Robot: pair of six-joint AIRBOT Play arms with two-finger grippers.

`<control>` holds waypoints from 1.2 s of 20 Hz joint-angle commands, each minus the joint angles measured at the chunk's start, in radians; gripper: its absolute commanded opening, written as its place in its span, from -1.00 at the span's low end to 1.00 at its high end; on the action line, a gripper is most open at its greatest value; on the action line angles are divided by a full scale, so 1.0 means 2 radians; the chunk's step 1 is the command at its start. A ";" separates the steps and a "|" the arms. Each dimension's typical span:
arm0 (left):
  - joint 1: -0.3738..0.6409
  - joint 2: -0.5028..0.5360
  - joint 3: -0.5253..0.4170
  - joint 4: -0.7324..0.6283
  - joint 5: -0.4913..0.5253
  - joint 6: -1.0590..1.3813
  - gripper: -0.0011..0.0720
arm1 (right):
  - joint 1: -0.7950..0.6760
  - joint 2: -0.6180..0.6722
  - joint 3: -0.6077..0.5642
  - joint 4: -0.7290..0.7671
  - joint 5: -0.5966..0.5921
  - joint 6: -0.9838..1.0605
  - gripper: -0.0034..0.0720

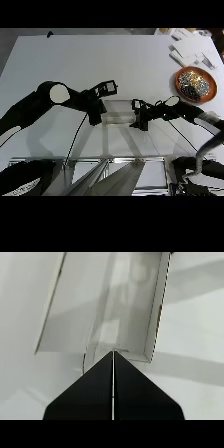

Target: Fold the box and place the chain.

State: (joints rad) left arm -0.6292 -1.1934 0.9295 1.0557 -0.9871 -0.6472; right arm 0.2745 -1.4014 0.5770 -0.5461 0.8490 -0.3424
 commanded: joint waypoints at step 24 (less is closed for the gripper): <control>0.044 -0.057 -0.120 -0.068 0.130 0.324 0.24 | 0.000 0.000 0.001 0.000 0.000 0.000 0.14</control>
State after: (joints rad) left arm -0.5419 -1.3071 0.6968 0.9501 -0.7582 -0.0433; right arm 0.2745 -1.4014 0.5774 -0.5461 0.8490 -0.3420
